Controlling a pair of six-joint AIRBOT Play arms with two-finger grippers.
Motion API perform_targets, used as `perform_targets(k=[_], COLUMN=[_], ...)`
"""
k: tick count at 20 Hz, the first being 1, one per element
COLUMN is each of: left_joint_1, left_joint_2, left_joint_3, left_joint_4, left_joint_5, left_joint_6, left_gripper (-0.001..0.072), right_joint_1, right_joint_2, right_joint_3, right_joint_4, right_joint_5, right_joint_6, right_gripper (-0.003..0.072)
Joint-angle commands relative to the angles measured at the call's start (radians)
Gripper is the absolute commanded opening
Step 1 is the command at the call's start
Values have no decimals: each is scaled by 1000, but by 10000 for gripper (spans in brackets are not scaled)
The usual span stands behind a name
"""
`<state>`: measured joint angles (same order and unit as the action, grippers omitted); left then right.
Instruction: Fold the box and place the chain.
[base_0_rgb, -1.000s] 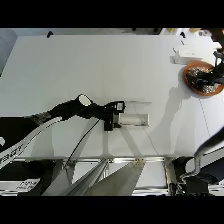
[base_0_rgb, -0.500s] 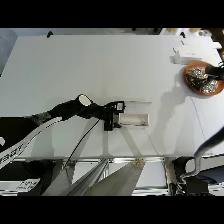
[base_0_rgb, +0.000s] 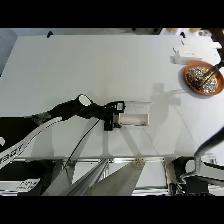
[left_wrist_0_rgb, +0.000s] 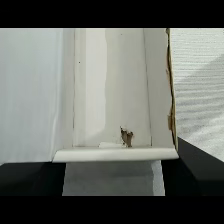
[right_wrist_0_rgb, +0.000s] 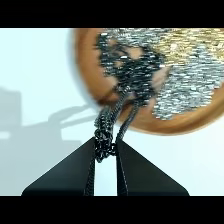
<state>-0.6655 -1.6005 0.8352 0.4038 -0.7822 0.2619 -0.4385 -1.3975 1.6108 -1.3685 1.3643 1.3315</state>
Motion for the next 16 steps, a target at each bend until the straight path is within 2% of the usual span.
perform_targets(k=[1,6,9,12,14,16], left_joint_1=[1,1,1,1,1,1], left_joint_2=[1,1,1,1,1,1], left_joint_3=[0,0,0,0,0,0], left_joint_4=[0,0,0,0,0,0], left_joint_5=[0,0,0,0,0,0], left_joint_6=[0,0,0,0,0,0], left_gripper=[276,276,276,276,276,276], right_joint_1=[3,3,3,3,3,36], right_joint_2=[53,119,193,260,293,334], right_joint_3=[0,0,0,0,0,-1], right_joint_4=[99,287,330,394,498,528], right_joint_5=[59,167,225,345,463,468], right_joint_6=[-13,-98,-142,-182,-201,-245], right_gripper=[17,17,17,17,17,17])
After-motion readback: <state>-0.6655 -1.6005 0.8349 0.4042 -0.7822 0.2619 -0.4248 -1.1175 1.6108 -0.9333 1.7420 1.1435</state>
